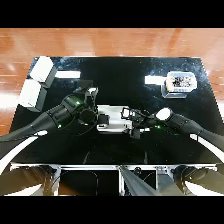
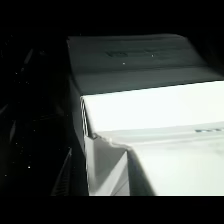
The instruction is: Fold the box and place the chain.
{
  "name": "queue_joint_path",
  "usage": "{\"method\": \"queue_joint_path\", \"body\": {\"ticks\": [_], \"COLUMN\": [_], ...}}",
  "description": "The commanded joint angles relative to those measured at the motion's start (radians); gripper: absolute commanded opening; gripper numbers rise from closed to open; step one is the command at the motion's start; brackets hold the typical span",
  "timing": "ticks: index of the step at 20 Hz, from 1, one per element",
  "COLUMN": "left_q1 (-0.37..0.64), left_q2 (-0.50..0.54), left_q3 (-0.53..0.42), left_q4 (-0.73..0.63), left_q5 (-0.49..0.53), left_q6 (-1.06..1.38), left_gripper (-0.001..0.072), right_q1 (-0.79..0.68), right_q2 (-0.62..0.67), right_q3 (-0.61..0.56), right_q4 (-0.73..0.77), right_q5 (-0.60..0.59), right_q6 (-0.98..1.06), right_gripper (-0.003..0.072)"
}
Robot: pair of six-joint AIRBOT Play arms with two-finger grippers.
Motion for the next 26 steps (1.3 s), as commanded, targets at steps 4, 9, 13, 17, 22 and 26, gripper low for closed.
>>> {"method": "queue_joint_path", "body": {"ticks": [4,9,13,17,22,26], "left_q1": [-0.011,-0.011,-0.011,-0.011,-0.039,-0.040], "left_q2": [-0.033,-0.076,-0.080,-0.082,-0.083,-0.084], "left_q3": [0.004,0.029,0.040,0.040,0.040,0.040], "left_q4": [-0.010,-0.005,0.010,0.035,0.118,0.118], "left_q5": [-0.008,-0.011,0.001,0.015,0.034,0.031], "left_q6": [-0.029,-0.027,-0.028,-0.046,-0.098,-0.100], "left_gripper": [0.0434,0.0432,0.0422,0.0419,0.0382,0.0353], "right_q1": [0.000,0.000,0.000,0.000,0.000,0.000], "right_q2": [0.000,0.000,0.000,0.000,0.000,0.000], "right_q3": [0.001,0.001,0.001,0.001,0.001,0.001], "right_q4": [0.002,0.002,0.002,0.002,0.002,0.002], "right_q5": [-0.008,-0.008,-0.008,-0.008,-0.009,-0.009], "right_q6": [0.005,0.005,0.005,0.005,0.005,0.005], "right_gripper": [0.0555,0.0555,0.0556,0.0555,0.0556,0.0556]}}
